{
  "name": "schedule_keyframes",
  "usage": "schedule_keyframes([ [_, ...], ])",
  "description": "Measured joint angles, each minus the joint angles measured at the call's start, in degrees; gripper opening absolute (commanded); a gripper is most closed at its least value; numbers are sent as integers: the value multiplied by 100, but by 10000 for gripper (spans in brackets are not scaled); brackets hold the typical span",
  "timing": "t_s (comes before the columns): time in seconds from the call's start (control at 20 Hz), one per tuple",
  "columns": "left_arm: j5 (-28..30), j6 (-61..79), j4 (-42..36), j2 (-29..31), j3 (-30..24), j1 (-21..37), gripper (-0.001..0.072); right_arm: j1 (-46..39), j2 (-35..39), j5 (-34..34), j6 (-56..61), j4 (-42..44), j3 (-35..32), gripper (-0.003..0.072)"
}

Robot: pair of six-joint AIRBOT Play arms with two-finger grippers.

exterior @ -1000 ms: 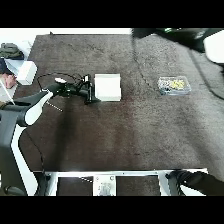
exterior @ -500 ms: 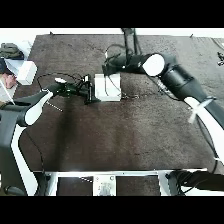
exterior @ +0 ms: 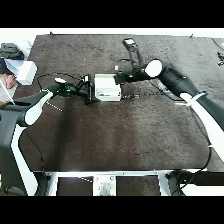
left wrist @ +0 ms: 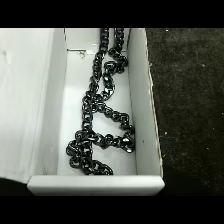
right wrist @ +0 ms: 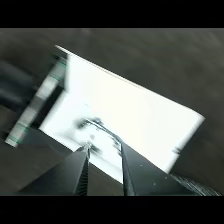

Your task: Fold the box and place the chain.

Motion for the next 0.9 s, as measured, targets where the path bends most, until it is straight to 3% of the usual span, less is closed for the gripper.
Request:
schedule_keyframes([
  [0.2, 0, -2, 0, 0, 0, -2, 234, -809, 326, 525, 2, -57, -669, 255],
  [0.4, 0, -2, 0, 0, 0, 0, 235, -1368, 125, 704, -101, -92, -1001, 254],
  [0.9, 0, 0, -2, 0, 0, 0, 235, -1572, -828, 501, -422, -92, -857, 255],
])
